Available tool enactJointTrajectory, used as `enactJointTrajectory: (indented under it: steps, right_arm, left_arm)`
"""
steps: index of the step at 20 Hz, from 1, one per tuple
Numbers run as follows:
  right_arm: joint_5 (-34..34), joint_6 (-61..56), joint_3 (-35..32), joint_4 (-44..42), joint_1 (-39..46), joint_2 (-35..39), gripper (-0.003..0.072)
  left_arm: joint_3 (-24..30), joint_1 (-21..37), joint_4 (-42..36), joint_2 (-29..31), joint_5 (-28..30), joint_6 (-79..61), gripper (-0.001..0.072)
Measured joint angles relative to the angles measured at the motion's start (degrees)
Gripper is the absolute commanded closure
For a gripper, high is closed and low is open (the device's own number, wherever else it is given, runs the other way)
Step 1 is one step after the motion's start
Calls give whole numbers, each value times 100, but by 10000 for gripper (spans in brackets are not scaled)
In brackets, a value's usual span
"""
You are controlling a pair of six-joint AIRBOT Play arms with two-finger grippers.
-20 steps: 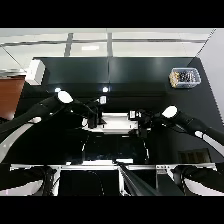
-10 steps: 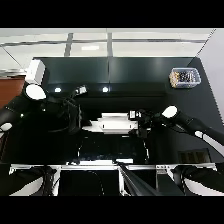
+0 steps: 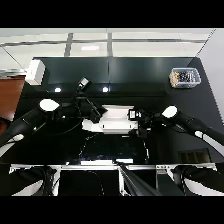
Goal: Fold the box and place the chain.
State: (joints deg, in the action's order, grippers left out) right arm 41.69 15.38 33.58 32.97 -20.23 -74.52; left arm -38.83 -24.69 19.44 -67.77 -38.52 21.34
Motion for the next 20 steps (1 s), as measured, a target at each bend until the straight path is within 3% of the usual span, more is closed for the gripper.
enactJointTrajectory:
  steps: [6, 12, 16, 20]
  right_arm:
    - [4, 2, 0, 0, 0, 0, 390]
    - [22, 13, 0, 9, 0, 0, 390]
    - [17, 11, 0, 7, 0, 0, 390]
    - [11, 7, 0, 7, 0, 0, 390]
  left_arm:
    - [-339, 55, 632, -765, -28, 138, 684]
    - [-466, 74, 824, -1237, -413, 149, 684]
    - [-651, 343, 1040, -898, -595, 81, 684]
    - [-575, 828, 1211, -87, -1386, 103, 684]
